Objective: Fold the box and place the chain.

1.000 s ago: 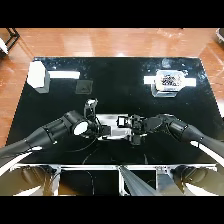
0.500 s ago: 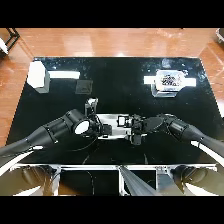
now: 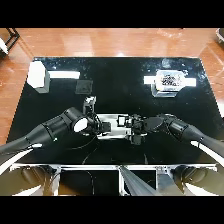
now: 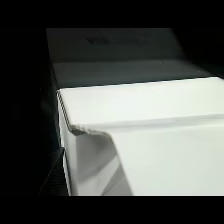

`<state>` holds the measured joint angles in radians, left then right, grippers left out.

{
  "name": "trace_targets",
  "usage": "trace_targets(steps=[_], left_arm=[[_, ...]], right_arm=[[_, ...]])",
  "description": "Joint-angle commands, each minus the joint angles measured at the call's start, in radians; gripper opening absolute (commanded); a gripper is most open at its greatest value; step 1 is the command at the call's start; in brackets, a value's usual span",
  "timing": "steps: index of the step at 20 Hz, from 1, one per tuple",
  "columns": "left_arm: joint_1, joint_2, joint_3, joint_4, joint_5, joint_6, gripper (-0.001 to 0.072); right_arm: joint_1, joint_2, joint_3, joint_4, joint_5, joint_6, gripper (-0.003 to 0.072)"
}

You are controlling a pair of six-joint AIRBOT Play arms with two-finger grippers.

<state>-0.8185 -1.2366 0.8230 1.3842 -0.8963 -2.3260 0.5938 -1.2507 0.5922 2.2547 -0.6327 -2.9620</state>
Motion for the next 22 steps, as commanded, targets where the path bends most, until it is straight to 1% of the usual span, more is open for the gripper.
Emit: trace_targets(steps=[1, 6, 7, 10, 11, 12, 22], left_arm=[[0.010, -0.006, 0.000, 0.022, -0.006, -0.001, 0.0539], [0.011, -0.025, 0.000, 0.049, -0.003, -0.013, 0.0533], [0.012, -0.035, 0.000, 0.047, -0.003, -0.013, 0.0482], [0.011, -0.071, 0.018, 0.044, -0.016, -0.013, 0.0420], [0.008, -0.079, 0.028, 0.045, -0.021, -0.013, 0.0375], [0.008, -0.083, 0.036, 0.045, -0.025, -0.013, 0.0362], [0.008, -0.094, 0.049, 0.104, -0.077, -0.087, 0.0362]], right_arm=[[0.000, -0.001, 0.000, 0.000, -0.002, 0.000, 0.0107], [0.000, -0.001, 0.000, 0.000, -0.002, 0.000, 0.0107], [0.000, -0.001, 0.000, 0.000, -0.002, 0.000, 0.0107], [0.000, -0.001, 0.000, 0.004, -0.002, 0.000, 0.0106], [0.000, -0.001, 0.000, 0.005, -0.002, 0.000, 0.0107], [0.000, -0.001, 0.000, 0.005, -0.002, 0.000, 0.0107], [0.002, -0.001, 0.000, 0.022, 0.000, 0.000, 0.0107]])
